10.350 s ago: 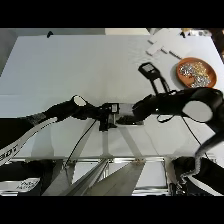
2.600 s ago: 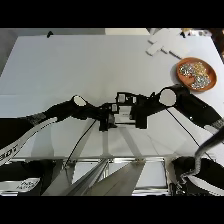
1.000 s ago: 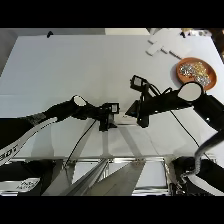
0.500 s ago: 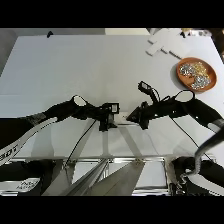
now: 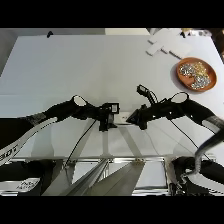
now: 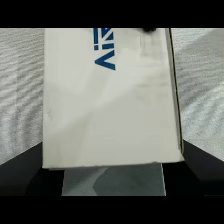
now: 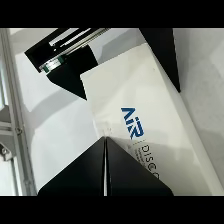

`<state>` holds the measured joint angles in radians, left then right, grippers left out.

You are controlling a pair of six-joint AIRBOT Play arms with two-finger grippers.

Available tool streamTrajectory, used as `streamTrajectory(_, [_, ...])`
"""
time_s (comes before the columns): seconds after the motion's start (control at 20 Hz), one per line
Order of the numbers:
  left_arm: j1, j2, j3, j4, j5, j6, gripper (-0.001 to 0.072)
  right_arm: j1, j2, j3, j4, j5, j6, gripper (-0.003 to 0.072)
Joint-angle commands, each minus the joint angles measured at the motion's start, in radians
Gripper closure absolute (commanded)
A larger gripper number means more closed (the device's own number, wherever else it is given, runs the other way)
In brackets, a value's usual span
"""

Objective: Fold the box and place the chain.

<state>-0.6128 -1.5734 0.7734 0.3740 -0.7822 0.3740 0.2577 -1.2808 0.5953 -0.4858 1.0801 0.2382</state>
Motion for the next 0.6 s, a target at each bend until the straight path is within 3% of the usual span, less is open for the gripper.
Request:
streamTrajectory(0.0, [0.0, 0.001, 0.0, 0.0, 0.0, 0.0, 0.0374, 0.017, -0.003, -0.016, -0.099, -0.053, 0.062, 0.067])
streamTrajectory(0.35, [0.0, 0.001, 0.0, 0.0, 0.0, 0.0, 0.0374, 0.024, 0.002, -0.035, -0.116, -0.102, 0.079, 0.067])
streamTrajectory(0.55, [0.0, 0.001, 0.0, 0.0, 0.0, 0.0, 0.0374, 0.024, 0.08, -0.034, -0.114, -0.116, 0.078, 0.0669])
